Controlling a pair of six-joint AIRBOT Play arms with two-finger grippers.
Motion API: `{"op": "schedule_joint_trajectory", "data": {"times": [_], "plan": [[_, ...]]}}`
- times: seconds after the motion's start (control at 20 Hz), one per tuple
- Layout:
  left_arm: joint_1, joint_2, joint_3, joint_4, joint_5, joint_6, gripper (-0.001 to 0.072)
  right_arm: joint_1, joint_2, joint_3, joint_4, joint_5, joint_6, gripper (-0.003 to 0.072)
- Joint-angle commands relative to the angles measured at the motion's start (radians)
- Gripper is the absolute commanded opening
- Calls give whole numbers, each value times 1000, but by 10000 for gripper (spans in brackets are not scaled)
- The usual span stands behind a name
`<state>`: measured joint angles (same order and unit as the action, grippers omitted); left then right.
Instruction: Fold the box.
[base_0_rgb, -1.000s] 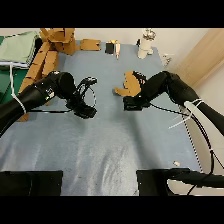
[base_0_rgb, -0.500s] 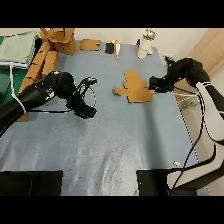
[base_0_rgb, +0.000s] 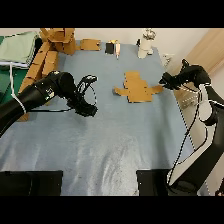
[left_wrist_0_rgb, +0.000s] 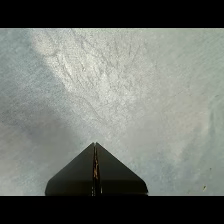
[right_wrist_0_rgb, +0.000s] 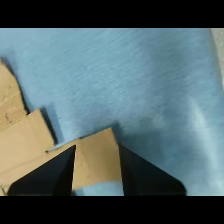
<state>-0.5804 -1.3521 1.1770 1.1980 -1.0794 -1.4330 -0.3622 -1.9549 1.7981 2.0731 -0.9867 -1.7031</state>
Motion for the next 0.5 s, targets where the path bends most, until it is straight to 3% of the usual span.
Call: {"op": "schedule_joint_trajectory", "data": {"times": [0.0, 0.2, 0.45], "plan": [[0, 0, 0, -2, 14, 0, 11, -12, -50, 31, 17, 47, -27, 422], [0, 0, 0, -2, 15, 0, 11, -11, -53, 39, 15, 38, -42, 422], [0, 0, 0, -18, 18, 0, 12, 6, -57, 39, 23, -150, -133, 404]]}}
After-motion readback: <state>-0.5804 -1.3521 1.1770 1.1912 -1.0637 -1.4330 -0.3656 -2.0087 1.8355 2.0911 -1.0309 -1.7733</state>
